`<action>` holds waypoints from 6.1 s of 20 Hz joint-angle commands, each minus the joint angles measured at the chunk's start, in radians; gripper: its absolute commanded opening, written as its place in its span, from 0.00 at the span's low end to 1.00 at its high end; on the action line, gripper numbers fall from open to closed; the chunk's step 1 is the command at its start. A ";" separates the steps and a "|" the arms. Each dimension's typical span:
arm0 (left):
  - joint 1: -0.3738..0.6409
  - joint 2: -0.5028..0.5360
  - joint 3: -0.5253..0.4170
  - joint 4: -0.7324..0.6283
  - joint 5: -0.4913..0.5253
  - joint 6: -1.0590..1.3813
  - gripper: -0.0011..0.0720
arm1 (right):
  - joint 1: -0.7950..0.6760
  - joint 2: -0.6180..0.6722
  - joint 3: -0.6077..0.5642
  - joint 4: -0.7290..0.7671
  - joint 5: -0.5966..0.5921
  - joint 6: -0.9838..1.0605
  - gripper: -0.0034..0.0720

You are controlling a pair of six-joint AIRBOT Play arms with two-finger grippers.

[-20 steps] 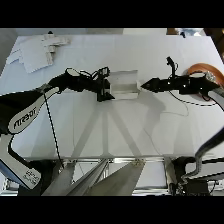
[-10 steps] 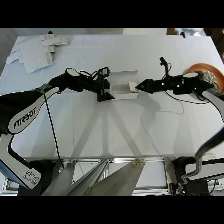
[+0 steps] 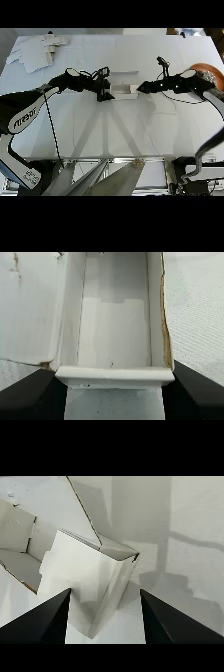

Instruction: Fold the box and place the chain.

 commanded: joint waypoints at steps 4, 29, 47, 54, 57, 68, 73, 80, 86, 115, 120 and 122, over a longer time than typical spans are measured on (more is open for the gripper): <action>0.001 0.000 0.000 0.001 0.000 0.000 0.39 | 0.087 0.009 0.000 -0.013 -0.095 0.021 0.68; 0.001 0.000 0.000 0.001 0.000 0.000 0.39 | 0.361 0.005 0.194 -0.869 -0.100 0.732 0.64; 0.001 0.000 0.000 0.001 0.000 0.000 0.39 | 0.448 -0.061 0.265 -1.050 -0.022 1.069 0.47; 0.001 0.000 0.000 0.001 0.000 0.000 0.39 | 0.475 -0.126 0.291 -1.038 0.008 1.218 0.41; 0.001 0.000 0.000 0.001 0.000 0.000 0.39 | 0.475 -0.132 0.291 -1.059 0.006 1.226 0.25; 0.001 0.000 0.000 0.001 0.000 0.000 0.39 | 0.473 -0.097 0.311 -1.083 0.084 1.213 0.53; 0.001 0.000 0.000 0.001 0.000 0.000 0.39 | 0.473 0.029 0.311 -1.083 0.107 1.213 0.53; 0.001 0.000 0.000 0.001 0.000 0.000 0.39 | 0.412 0.210 0.310 -1.115 0.130 1.026 0.52; 0.001 0.000 0.000 0.001 0.000 0.000 0.39 | 0.171 0.264 0.311 -1.222 0.190 0.898 0.52; 0.001 0.000 0.000 0.001 0.000 0.000 0.39 | -0.552 -0.170 0.311 -1.044 -0.058 0.801 0.46; 0.001 0.000 0.000 0.001 0.000 0.000 0.39 | -0.548 -0.161 0.311 -1.037 -0.029 0.801 0.06; 0.001 0.000 0.000 0.001 0.000 0.000 0.39 | -0.547 -0.138 0.311 -1.035 -0.012 0.793 0.06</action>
